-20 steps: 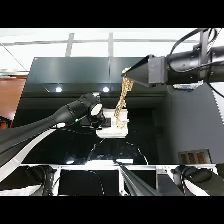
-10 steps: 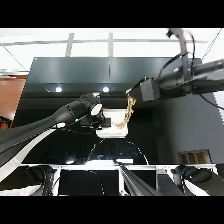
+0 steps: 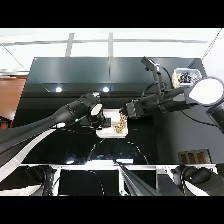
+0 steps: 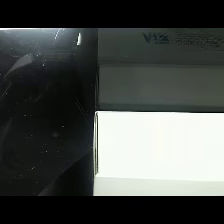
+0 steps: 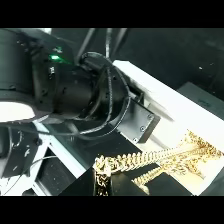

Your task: Fold the box and place the chain.

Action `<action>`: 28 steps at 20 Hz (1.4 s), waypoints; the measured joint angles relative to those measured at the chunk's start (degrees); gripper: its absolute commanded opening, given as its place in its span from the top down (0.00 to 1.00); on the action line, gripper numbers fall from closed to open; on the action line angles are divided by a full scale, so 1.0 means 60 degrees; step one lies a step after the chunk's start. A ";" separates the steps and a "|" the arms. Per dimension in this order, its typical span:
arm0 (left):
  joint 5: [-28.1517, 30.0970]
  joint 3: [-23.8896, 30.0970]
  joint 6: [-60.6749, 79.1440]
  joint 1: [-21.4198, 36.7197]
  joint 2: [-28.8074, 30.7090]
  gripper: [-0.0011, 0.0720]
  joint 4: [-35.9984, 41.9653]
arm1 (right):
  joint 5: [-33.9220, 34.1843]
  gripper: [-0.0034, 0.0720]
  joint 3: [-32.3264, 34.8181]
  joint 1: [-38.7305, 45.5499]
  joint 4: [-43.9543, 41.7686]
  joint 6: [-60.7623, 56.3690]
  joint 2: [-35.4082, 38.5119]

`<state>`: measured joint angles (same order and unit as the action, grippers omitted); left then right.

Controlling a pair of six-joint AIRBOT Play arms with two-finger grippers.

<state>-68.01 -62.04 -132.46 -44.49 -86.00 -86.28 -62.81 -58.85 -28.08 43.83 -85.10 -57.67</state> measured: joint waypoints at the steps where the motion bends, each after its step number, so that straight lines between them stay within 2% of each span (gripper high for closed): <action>1: -0.0004 0.0000 0.0000 0.0000 0.0000 0.95 0.0000 | 0.0036 0.93 0.0073 -0.0044 -0.0007 -0.0004 -0.0011; 2: -0.0004 0.0000 0.0000 0.0000 0.0000 0.95 0.0000 | 0.0171 0.93 0.0157 -0.0102 0.0015 0.0000 -0.0033; 3: -0.0004 0.0000 0.0000 0.0000 0.0000 0.95 0.0000 | 0.0353 0.79 0.0251 -0.0182 0.0044 -0.0004 -0.0062; 4: -0.0004 0.0000 0.0000 0.0000 0.0000 0.95 0.0000 | 0.0543 0.51 0.0328 -0.0255 0.0091 0.0000 -0.0113; 7: 0.0000 0.0000 0.0000 0.0000 0.0000 0.95 0.0000 | 0.0882 0.51 0.0452 -0.0171 0.0372 -0.0087 -0.0168; 9: 0.0000 0.0000 0.0000 0.0000 0.0000 0.95 0.0000 | 0.0714 0.51 0.0484 0.0419 0.0947 -0.0186 0.0007; 15: 0.0007 0.0000 0.0000 0.0000 0.0000 0.95 0.0000 | -0.1013 0.51 0.0663 0.3016 0.4976 -0.0444 0.0987; 17: 0.0022 0.0000 0.0004 0.0000 0.0000 0.95 0.0000 | -0.1191 0.51 0.0900 0.3442 0.5701 -0.0506 0.1129; 19: 0.0066 0.0000 0.0004 0.0000 -0.0007 0.95 -0.0004 | -0.0991 0.51 0.1220 0.3683 0.5923 -0.0525 0.1202; 28: 0.0506 -0.0051 -0.0240 0.0000 0.0208 0.93 0.0142 | 0.0160 0.51 0.2371 0.3832 0.5180 -0.0528 0.1286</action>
<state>-64.97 -62.35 -133.91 -44.49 -84.75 -85.43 -61.84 -44.62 -5.08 74.91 -88.27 -49.95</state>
